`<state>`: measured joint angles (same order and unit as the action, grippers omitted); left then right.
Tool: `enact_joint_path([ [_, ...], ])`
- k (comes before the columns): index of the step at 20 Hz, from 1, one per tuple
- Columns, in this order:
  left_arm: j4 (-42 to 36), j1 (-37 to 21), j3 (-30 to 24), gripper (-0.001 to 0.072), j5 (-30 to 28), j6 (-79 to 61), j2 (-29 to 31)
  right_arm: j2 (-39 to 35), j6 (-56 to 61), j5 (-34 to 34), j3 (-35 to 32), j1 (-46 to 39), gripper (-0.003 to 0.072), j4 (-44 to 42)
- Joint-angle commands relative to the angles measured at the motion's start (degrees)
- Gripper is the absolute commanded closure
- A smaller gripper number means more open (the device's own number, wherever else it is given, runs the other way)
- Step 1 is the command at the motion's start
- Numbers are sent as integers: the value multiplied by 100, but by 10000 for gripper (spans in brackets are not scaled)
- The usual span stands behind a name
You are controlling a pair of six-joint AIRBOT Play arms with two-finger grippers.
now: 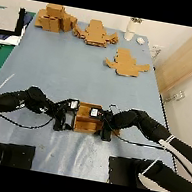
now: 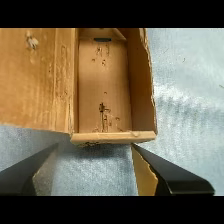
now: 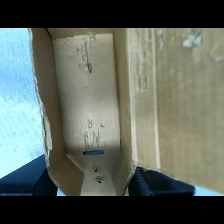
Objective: Fold the box.
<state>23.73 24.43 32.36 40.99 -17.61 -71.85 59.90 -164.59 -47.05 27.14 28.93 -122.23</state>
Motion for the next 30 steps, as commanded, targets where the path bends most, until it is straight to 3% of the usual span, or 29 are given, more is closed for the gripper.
enact_joint_path([
  [1,-59,9,-96,13,-31,-151,63,2,2,0,4,0,173,-2],
  [12,-61,-46,-160,13,295,-146,125,2,2,0,4,0,173,-2],
  [17,-446,190,-160,13,-15,-144,120,2,2,0,4,0,173,-2],
  [30,-155,721,-164,14,-702,103,107,2,2,0,4,0,173,-2],
])
